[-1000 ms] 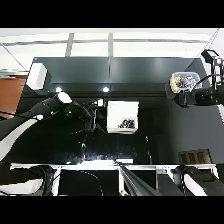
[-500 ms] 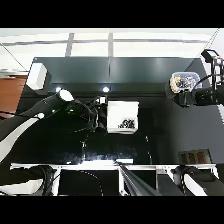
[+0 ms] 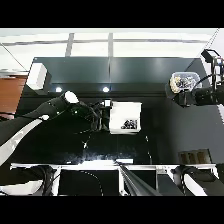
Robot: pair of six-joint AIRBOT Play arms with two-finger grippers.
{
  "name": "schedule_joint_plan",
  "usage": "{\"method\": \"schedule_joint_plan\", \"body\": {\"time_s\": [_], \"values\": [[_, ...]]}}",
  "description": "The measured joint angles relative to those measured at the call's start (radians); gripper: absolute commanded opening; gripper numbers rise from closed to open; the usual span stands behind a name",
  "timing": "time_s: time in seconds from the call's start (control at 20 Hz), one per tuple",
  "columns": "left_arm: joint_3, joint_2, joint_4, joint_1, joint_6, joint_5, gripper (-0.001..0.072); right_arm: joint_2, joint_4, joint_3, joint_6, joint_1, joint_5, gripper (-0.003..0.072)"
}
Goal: Fold the box and place the chain.
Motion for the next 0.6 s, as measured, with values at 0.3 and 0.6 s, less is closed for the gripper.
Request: {"method": "schedule_joint_plan", "body": {"time_s": [0.3, 0.6], "values": [[0.0, -0.009, -0.017, -0.016, 0.0, 0.023, 0.071, 0.0, 0.0, 0.0, 0.0, 0.0, 0.0, 0.0418], [0.0, -0.01, -0.026, -0.034, 0.0, 0.024, 0.0711, 0.0, 0.0, 0.0, 0.0, 0.0, 0.0, 0.0418]]}}
